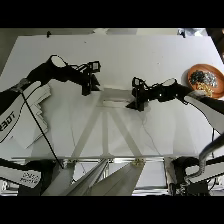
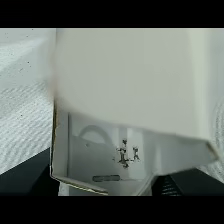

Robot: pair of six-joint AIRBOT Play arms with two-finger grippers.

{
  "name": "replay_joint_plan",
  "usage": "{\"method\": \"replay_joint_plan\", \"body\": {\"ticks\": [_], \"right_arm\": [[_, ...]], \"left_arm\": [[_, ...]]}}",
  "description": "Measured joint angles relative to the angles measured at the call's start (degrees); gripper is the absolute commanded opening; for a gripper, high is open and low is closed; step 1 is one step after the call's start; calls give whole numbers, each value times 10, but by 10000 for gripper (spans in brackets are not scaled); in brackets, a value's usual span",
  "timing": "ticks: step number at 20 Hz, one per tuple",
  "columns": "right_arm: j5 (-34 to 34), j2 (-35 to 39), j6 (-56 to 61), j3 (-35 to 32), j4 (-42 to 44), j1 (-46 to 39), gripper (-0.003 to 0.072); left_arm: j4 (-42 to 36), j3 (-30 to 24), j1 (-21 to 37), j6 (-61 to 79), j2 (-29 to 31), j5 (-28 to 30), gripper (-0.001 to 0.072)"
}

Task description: Fold the box and place the chain.

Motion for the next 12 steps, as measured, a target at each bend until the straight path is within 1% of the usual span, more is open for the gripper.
{"method": "replay_joint_plan", "body": {"ticks": [1, 2, 3, 6, 8, 10, 12], "right_arm": [[0, 0, 0, 0, 0, 0, 457], [0, 0, 0, 0, 0, 0, 457], [0, 0, 0, 0, 0, 0, 457], [0, 0, 0, 0, 0, 0, 457], [0, 0, 0, 0, 0, 0, 457], [0, 0, 0, 0, 0, 0, 457], [0, 0, 0, 0, 0, 0, 457]], "left_arm": [[23, 0, 2, -23, 9, -5, 269], [42, 0, 1, -48, 18, -16, 168], [56, 0, -2, -69, 24, -31, 9], [79, 0, -23, -109, 34, -106, 9], [68, 0, -40, -122, 37, -141, 12], [31, 0, -56, -125, 39, -155, 12], [-10, 0, -66, -125, 40, -145, 12]]}}
